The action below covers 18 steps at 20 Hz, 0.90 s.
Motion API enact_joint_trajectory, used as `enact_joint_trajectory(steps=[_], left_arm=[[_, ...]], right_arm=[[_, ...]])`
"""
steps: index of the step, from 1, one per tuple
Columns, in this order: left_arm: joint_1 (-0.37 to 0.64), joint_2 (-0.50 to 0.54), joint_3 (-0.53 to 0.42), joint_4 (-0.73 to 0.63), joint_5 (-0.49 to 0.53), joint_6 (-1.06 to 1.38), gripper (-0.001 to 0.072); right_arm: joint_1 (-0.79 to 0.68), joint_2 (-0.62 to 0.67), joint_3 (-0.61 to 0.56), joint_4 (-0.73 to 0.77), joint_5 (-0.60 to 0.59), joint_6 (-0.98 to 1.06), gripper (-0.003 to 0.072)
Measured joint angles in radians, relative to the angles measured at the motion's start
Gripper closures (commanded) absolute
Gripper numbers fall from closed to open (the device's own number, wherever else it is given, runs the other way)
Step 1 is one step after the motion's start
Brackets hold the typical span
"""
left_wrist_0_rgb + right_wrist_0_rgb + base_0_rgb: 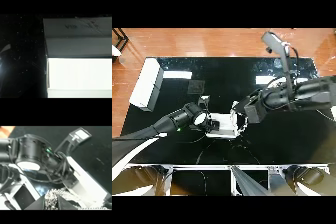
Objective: Fold the box and place the chain.
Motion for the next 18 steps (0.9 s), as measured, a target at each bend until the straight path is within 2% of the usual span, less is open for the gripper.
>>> enact_joint_trajectory(steps=[9, 17, 18], left_arm=[[0.000, 0.000, 0.000, 0.000, 0.000, 0.000, 0.0683], [0.000, 0.000, 0.000, 0.000, 0.000, 0.000, 0.0683], [0.000, 0.000, 0.000, 0.000, -0.001, 0.000, 0.0683]], right_arm=[[0.051, -0.166, -0.090, 0.063, -0.103, -0.038, 0.0661], [0.055, -0.216, -0.233, 0.055, -0.197, -0.041, 0.0659], [0.055, -0.220, -0.245, 0.055, -0.209, -0.042, 0.0592]])
